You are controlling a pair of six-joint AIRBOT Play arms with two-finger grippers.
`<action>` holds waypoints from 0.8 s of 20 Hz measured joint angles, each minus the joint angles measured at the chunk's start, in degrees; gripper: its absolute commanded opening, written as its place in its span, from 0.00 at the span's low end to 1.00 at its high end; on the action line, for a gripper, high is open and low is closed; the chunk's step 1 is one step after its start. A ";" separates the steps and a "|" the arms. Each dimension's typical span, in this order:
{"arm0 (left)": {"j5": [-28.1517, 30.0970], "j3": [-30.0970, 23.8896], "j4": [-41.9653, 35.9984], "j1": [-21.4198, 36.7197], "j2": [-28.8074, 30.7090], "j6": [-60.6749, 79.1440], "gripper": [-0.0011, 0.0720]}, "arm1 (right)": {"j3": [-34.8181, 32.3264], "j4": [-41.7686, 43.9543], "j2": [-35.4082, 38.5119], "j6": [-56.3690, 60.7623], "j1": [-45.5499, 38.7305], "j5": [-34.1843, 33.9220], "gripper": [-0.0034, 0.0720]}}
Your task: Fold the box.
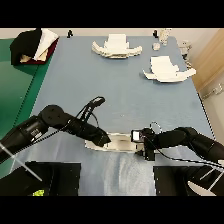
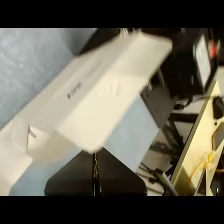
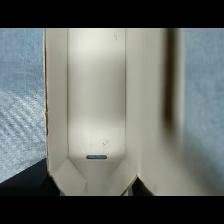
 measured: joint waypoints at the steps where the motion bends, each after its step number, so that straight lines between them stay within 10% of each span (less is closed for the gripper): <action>1: 1.33 1.55 -0.52 0.11 -2.27 -0.24 0.03 | 0.00 0.00 0.00 0.00 0.00 0.00 0.72; 16: 0.68 7.76 0.02 7.43 -20.02 -4.24 0.03 | 0.00 0.02 0.02 -0.04 -0.07 0.04 0.72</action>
